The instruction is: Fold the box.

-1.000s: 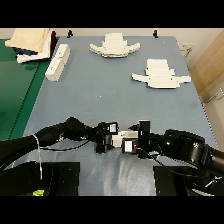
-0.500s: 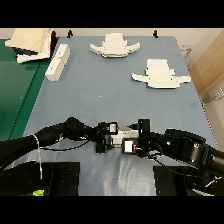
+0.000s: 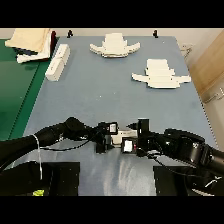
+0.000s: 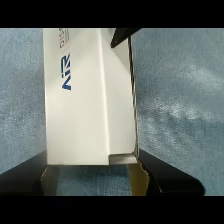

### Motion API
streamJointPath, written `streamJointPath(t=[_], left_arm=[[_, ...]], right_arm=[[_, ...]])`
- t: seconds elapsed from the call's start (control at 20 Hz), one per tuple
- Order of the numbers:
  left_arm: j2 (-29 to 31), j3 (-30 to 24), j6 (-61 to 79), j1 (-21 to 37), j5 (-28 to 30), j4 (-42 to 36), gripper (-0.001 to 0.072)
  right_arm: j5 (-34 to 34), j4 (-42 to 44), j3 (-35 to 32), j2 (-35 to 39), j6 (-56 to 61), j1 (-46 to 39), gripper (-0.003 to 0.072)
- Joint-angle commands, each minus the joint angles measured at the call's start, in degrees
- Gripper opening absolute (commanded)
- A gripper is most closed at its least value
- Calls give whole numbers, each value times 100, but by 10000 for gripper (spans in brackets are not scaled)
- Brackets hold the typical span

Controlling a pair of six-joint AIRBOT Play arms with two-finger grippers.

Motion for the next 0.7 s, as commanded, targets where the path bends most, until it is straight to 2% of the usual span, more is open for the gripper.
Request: streamJointPath(t=[0.0,0.1,0.15,0.65], left_arm=[[2,2,0,-4,0,0,349],[0,2,0,-4,0,0,348],[0,2,0,-4,2,0,349],[0,2,0,-4,0,0,349]], right_arm=[[-13,76,0,-118,2,0,510],[-39,74,0,-251,0,0,505],[-48,74,0,-308,2,0,443],[-33,573,2,-323,-2,13,443]])
